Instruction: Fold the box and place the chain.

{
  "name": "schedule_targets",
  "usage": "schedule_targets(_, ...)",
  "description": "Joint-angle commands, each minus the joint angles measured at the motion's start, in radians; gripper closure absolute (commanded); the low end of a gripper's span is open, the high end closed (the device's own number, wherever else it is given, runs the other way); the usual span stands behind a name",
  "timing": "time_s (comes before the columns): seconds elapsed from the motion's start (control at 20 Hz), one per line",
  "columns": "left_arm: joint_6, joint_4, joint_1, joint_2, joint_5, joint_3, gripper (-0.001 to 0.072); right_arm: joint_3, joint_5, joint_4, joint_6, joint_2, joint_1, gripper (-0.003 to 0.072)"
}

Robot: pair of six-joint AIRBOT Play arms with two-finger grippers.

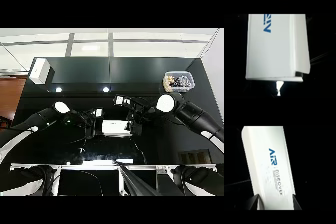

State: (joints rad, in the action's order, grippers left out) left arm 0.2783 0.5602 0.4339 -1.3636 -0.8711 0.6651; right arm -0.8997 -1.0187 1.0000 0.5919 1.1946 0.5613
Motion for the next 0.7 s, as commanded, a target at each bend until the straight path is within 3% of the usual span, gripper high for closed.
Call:
schedule_targets(0.0,0.003,0.001,0.001,0.000,-0.002,0.000,0.0354,0.000,-0.006,0.014,0.040,-0.001,0.001,0.0285)
schedule_targets(0.05,0.003,0.000,0.001,0.000,-0.002,0.000,0.0355,0.000,-0.006,0.014,0.040,-0.001,0.001,0.0340)
schedule_targets(0.65,0.003,0.000,0.001,0.000,-0.003,0.000,0.0355,0.016,0.029,-0.013,0.048,0.001,0.014,0.0339)
